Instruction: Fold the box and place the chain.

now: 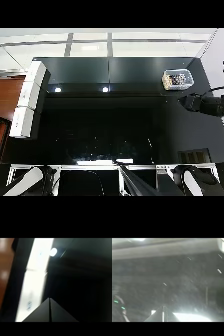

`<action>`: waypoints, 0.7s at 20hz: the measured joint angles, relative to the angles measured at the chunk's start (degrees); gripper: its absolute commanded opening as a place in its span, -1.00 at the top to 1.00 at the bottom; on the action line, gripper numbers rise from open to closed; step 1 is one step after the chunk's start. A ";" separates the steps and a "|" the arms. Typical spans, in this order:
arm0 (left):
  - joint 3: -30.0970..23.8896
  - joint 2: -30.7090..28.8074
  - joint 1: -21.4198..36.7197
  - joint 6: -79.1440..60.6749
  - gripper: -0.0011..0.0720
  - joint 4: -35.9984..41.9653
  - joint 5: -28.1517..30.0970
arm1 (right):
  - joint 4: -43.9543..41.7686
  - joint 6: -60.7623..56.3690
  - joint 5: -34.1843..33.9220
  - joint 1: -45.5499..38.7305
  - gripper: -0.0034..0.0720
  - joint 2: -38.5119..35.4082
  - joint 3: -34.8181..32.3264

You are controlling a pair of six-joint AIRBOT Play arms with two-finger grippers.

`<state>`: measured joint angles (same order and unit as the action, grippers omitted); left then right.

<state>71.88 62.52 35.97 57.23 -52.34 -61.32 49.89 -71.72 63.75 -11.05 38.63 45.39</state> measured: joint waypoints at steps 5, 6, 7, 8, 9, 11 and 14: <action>5.14 -6.25 -13.33 5.49 0.92 1.64 -1.07 | -2.19 2.78 -7.65 6.10 0.87 0.76 2.91; 4.61 -7.74 -18.38 7.61 0.92 -1.44 -0.09 | -1.53 2.95 -8.70 7.56 0.87 1.27 3.72; 3.61 -8.94 -23.39 9.99 0.92 -4.96 1.29 | -0.72 3.02 -9.53 9.03 0.87 1.90 4.35; 1.95 -10.14 -29.09 12.98 0.92 -9.44 2.99 | 0.04 3.08 -10.05 10.23 0.87 2.60 4.79; -0.09 -11.21 -34.27 16.48 0.92 -13.60 4.98 | 1.16 3.10 -10.54 11.32 0.87 3.50 5.16; -6.01 -12.83 -43.95 24.37 0.92 -21.64 10.71 | 4.26 3.08 -10.93 12.63 0.87 5.64 5.49; -18.05 -14.03 -53.13 35.36 0.91 -30.88 19.30 | 10.93 2.95 -11.34 13.46 0.87 9.27 4.70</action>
<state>53.82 48.49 -17.17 92.60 -83.22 -42.02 60.82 -68.77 52.40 2.42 47.90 50.09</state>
